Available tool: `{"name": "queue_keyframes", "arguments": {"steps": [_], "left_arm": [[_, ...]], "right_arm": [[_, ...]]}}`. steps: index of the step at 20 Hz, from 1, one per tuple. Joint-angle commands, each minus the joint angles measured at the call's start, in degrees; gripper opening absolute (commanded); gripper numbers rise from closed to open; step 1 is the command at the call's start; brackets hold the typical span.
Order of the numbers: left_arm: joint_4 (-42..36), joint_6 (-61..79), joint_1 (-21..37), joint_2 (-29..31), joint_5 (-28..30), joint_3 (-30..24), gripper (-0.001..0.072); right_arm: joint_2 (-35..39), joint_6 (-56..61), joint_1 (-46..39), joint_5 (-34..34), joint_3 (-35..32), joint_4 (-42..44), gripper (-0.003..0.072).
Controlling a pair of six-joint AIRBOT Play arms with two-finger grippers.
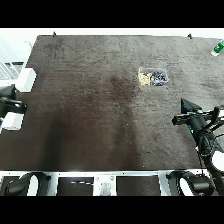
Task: Fold the box and place the chain.
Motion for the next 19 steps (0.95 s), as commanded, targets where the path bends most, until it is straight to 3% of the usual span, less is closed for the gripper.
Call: {"name": "queue_keyframes", "arguments": {"steps": [1,4,19], "left_arm": [[0.0,-1.8,-7.1,4.9,10.1,-9.9,0.0011],[0.0,-1.8,-7.5,4.9,9.9,-12.3,0.0012],[0.0,-1.8,-7.5,4.9,8.2,-12.2,0.0018]], "right_arm": [[0.0,0.0,0.0,0.3,-2.1,0.0,0.0008],[0.0,0.0,0.0,0.5,-2.5,0.0,0.0008],[0.0,0.0,0.0,0.5,-2.5,0.0,0.0008]]}}
